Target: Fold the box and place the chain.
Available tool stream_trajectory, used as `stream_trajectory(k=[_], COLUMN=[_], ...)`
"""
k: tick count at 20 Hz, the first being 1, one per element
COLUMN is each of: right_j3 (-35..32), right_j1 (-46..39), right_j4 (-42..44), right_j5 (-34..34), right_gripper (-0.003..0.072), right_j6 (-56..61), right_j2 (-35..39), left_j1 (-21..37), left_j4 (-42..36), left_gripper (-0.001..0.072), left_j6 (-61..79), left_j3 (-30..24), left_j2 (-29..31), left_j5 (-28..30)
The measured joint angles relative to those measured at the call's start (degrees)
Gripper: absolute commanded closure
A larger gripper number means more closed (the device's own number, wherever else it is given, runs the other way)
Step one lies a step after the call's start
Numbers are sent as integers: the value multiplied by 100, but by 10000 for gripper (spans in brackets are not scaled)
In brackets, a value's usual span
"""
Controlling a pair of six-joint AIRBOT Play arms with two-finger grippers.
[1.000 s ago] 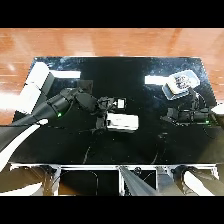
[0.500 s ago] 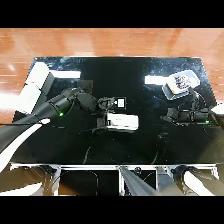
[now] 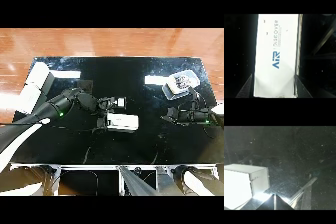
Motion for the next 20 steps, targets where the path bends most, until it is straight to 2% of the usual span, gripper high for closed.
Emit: stream_trajectory(k=[10,12,13,14,15,20], right_j3=[0,0,0,0,0,0], right_j1=[0,0,0,0,0,0], right_j4=[2,0,2,0,2,0], right_j5=[-20,-33,-42,-39,-39,-37], right_gripper=[653,653,653,653,653,653], right_j6=[0,0,0,0,0,0], right_j2=[0,0,0,0,0,0], left_j1=[0,0,0,0,0,0], left_j4=[-35,-35,-37,-33,-35,28], left_gripper=[100,125,298,542,681,693], left_j6=[-17,-15,-15,7,4,-339], left_j3=[2,2,2,4,4,79], left_j2=[-188,-236,-256,-273,-282,-264], left_j5=[-48,-57,-50,-57,-55,44])
